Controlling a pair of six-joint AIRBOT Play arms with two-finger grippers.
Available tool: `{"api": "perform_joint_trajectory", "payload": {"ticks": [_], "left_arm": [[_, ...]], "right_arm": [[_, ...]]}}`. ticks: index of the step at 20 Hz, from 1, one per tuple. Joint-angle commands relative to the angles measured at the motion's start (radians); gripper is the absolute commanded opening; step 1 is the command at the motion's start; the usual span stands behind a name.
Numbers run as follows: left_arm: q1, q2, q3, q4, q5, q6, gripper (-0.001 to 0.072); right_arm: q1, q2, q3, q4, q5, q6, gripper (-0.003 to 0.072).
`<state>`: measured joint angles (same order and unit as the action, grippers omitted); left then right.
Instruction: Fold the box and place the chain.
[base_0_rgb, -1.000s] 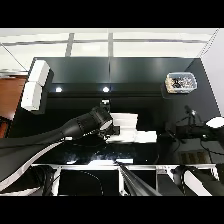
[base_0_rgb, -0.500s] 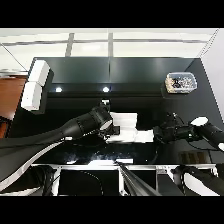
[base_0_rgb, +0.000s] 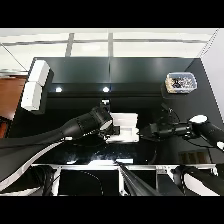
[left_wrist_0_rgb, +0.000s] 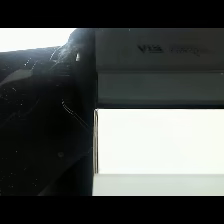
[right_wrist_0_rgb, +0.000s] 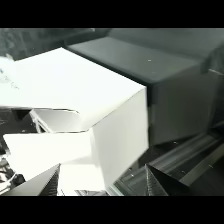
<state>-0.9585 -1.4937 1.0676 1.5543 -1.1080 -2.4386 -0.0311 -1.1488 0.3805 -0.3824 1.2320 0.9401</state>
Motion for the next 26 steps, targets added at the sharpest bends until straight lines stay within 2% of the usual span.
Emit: {"api": "perform_joint_trajectory", "payload": {"ticks": [1, 5, 6, 7, 11, 16, 17, 18, 20, 22, 24, 26], "left_arm": [[0.0, 0.0, 0.0, 0.0, 0.0, 0.0, 0.0027], [0.0, 0.0, 0.0, 0.0, 0.0, 0.0, 0.0027], [0.0, 0.0, 0.0, 0.0, 0.0, 0.0, 0.0027], [0.0, 0.0, 0.0, 0.0, 0.0, 0.0, 0.0027], [0.0, 0.0, 0.0, 0.0, 0.0, 0.0, 0.0027], [0.0, 0.0, 0.0, 0.0, 0.001, 0.0, 0.0027], [0.0, 0.0, 0.0, 0.0, 0.0, 0.0, 0.0027], [0.0, 0.0, 0.0, 0.0, 0.001, 0.0, 0.0027], [0.0, 0.0, 0.0, 0.0, 0.006, 0.0, 0.0027], [0.0, 0.0, 0.0, 0.0, 0.007, 0.0, 0.0027], [0.0, 0.0, 0.0, 0.0, 0.007, 0.0, 0.0027], [0.0, 0.0, 0.0, 0.0, 0.007, 0.0, 0.0026]], "right_arm": [[0.085, 0.0, 0.023, 0.013, -0.077, 0.023, 0.061], [0.251, 0.0, 0.081, -0.018, -0.254, 0.177, 0.061], [0.296, 0.0, 0.099, -0.068, -0.282, 0.246, 0.0577], [0.338, 0.0, 0.114, -0.127, -0.306, 0.312, 0.0495], [0.495, 0.0, 0.189, -0.433, -0.389, 0.614, 0.049], [0.647, 0.0, 0.287, -0.791, -0.384, 1.041, 0.0488], [0.679, -0.001, 0.3, -0.853, -0.382, 1.145, 0.0434], [0.717, -0.001, 0.312, -0.916, -0.379, 1.237, 0.0314], [0.777, -0.006, 0.346, -0.996, -0.342, 1.356, 0.0314], [0.813, -0.032, 0.393, -1.066, -0.249, 1.412, 0.0315], [0.83, -0.06, 0.418, -1.089, -0.191, 1.434, 0.0314], [0.833, -0.077, 0.422, -1.086, -0.181, 1.461, 0.0314]]}}
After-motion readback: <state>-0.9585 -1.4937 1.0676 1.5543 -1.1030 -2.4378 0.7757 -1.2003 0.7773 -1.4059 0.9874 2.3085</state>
